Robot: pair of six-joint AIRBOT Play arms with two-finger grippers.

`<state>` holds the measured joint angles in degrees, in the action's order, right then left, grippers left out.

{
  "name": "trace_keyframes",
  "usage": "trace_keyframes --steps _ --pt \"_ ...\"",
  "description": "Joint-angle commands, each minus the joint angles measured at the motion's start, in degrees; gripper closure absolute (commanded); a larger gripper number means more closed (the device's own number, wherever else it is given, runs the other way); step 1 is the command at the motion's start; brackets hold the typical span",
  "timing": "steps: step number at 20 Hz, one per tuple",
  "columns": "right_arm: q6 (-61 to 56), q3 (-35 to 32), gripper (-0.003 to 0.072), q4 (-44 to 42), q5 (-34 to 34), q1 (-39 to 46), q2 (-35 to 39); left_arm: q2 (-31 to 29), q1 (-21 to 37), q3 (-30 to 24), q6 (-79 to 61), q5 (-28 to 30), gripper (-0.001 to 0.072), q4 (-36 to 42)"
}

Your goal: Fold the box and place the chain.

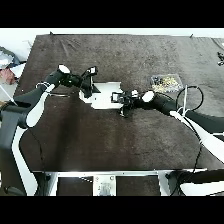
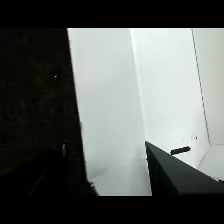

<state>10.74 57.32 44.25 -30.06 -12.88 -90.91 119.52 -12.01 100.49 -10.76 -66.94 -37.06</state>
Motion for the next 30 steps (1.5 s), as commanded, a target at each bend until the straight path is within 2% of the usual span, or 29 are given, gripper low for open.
trace_keyframes --steps 1,4,13,14,24,30 --pt "-2.2 0.2 0.0128 0.5 4.0 -0.3 -0.7 0.0 0.0 0.1 0.0 0.0 0.0695 0.0" --pt "-2.4 1.0 0.0128 0.3 5.7 0.0 0.2 0.0 0.0 0.1 0.0 0.0 0.0695 0.0" --pt "-3.0 6.1 0.0124 0.1 -0.2 4.4 1.5 0.0 0.0 0.1 0.0 0.0 0.0695 0.0" --pt "-3.1 6.4 0.0094 -0.2 -0.3 4.4 1.3 0.0 0.0 0.1 0.0 0.0 0.0695 0.0" --pt "-3.2 12.6 0.0092 0.6 -2.1 4.5 -3.7 0.0 0.0 0.1 0.0 -0.1 0.0695 0.0" --pt "-2.8 13.1 0.0092 0.6 -3.5 6.2 -3.7 0.0 0.0 0.1 0.0 -0.1 0.0695 0.0"
